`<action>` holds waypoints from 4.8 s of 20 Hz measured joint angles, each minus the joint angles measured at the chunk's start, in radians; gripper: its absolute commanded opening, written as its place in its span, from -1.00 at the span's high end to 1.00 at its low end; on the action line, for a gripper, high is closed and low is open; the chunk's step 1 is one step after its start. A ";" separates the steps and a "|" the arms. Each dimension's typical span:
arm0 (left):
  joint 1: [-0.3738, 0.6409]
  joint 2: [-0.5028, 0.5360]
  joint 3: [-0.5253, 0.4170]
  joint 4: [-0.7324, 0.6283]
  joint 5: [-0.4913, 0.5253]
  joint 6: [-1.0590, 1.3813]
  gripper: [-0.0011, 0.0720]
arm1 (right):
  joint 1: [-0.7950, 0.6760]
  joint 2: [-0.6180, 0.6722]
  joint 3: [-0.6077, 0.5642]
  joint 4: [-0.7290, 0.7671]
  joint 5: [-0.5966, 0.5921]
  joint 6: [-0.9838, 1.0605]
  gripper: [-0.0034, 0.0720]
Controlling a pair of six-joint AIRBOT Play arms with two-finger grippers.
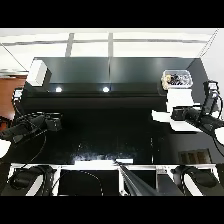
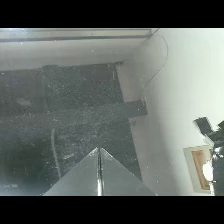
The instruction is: Fold the box and place the chain.
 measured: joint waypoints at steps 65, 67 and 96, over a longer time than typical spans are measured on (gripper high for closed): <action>0.000 -0.136 -0.002 -0.157 0.154 0.048 -0.95 | -0.897 -1.025 0.753 0.380 0.903 -0.439 0.89; 0.000 -0.136 -0.002 -0.157 0.154 0.048 -0.95 | -0.860 -0.924 0.644 0.466 0.875 -0.445 0.89; -0.113 -1.081 0.412 -0.649 -0.336 0.702 -0.89 | 0.058 0.023 -0.184 0.736 0.164 -0.623 0.89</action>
